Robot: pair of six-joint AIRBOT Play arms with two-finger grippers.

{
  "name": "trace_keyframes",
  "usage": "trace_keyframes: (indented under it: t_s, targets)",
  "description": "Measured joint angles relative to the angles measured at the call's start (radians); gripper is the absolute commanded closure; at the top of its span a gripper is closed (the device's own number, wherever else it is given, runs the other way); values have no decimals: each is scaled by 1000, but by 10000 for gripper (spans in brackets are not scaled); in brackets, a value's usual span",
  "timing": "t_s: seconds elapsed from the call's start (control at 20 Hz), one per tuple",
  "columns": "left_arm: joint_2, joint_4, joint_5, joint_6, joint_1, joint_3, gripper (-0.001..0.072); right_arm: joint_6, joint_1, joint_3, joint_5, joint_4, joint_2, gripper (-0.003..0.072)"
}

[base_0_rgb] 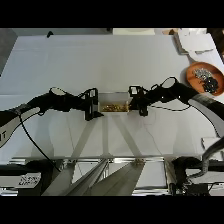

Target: Fold the box and place the chain.

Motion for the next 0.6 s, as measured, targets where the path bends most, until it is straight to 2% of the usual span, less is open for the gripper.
trace_keyframes:
  t_s: [0.3, 0.6]
  targets:
    - [0, 0, 0, 0, 0, 0, 391, 163, 0, 0, -91, -100, 87, 673]
    - [0, 0, 0, 0, 0, 0, 391, 296, 15, 0, -54, -111, 245, 673]
